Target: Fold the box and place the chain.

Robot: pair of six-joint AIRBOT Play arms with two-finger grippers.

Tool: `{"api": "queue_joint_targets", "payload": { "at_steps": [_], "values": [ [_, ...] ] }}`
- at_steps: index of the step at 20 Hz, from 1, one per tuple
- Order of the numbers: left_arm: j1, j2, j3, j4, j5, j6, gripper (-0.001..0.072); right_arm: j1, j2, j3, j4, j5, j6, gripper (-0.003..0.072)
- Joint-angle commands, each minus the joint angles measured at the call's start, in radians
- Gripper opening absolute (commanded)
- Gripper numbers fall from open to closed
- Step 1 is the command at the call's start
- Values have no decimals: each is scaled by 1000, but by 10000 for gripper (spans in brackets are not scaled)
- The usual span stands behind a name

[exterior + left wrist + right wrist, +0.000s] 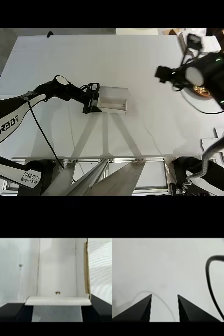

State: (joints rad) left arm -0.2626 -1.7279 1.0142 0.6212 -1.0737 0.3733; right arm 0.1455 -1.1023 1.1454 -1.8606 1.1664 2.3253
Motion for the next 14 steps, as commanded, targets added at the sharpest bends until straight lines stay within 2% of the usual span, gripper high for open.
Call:
{"api": "queue_joint_targets", "payload": {
  "at_steps": [1, 4, 6, 7, 9, 11, 14],
  "values": [
    [0, 0, 0, 0, 0, 0, 225, -261, 13, 0, -18, -6, -277, 357],
    [0, 0, 0, 0, 0, 0, 225, -457, -31, 0, -15, -160, -401, 357],
    [0, 0, 0, 0, 0, 0, 225, -561, -82, 0, -13, -210, -428, 357],
    [0, 0, 0, 0, 0, 0, 225, -603, -124, 0, -5, -210, -444, 393],
    [0, 0, 0, 0, 0, 0, 225, -663, -224, 0, 27, -228, -454, 558],
    [0, 0, 0, 0, 0, 0, 225, -692, -311, 0, 82, -300, -454, 599],
    [0, 0, 0, 0, 0, 0, 225, -691, -410, 29, 143, -449, -478, 599]
  ]
}}
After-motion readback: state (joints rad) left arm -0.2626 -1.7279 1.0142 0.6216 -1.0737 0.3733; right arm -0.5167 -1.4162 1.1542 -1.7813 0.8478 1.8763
